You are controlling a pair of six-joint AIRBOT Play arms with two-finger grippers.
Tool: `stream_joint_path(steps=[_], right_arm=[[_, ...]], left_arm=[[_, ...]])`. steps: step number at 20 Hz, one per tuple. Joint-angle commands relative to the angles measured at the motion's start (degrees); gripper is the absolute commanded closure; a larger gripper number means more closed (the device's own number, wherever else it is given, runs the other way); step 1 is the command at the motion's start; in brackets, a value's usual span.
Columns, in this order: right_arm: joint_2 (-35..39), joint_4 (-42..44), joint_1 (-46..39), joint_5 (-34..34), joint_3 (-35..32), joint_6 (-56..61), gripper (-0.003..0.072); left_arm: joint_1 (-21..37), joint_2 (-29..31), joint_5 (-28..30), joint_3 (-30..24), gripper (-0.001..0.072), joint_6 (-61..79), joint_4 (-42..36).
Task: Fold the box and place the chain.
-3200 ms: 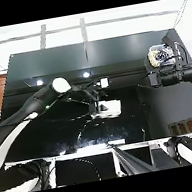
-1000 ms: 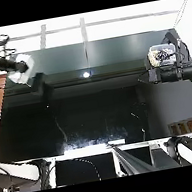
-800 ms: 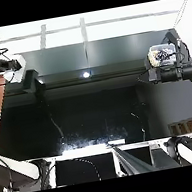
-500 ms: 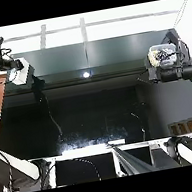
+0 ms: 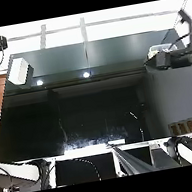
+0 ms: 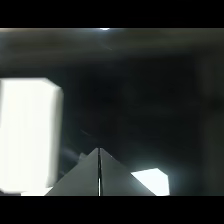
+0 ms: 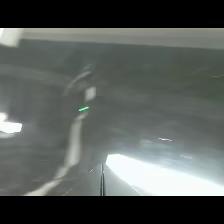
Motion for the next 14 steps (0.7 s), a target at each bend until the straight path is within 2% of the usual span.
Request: stream_joint_path(steps=[1,2,3,6,8,9,11,14], right_arm=[[6.1,-28.1,4.8,-2.3,3.9,15.9,0.0678],[10.2,-32.9,8.2,-8.8,0.2,18.3,0.0678],[13.8,-34.7,11.0,-14.7,-4.5,18.4,0.0678],[20.2,-35.8,15.6,-27.6,-22.1,20.6,0.0676],[20.1,-35.2,15.7,-33.1,-29.3,20.9,0.0674],[20.0,-36.4,15.6,-35.1,-31.4,20.9,0.0674],[20.1,-39.4,15.5,-34.9,-31.9,20.9,0.0673],[20.0,-39.4,15.5,-35.1,-31.9,20.9,0.0673]], left_arm=[[-5.1,11.0,-10.6,-9.9,0.0684,-9.2,-4.1],[-8.1,15.5,-7.8,-15.7,0.0684,-7.7,-3.5],[-11.7,21.4,-2.1,-23.5,0.0684,-6.7,-2.4],[-20.4,39.9,18.8,-49.8,0.0682,-6.6,0.2],[-22.1,49.3,28.6,-64.9,0.0682,-6.8,0.7],[-21.8,53.0,30.8,-70.8,0.0682,-8.2,0.5],[-20.0,56.9,30.2,-76.8,0.0682,-8.6,0.6],[-18.5,58.2,27.2,-78.5,0.0680,-8.6,0.4]])
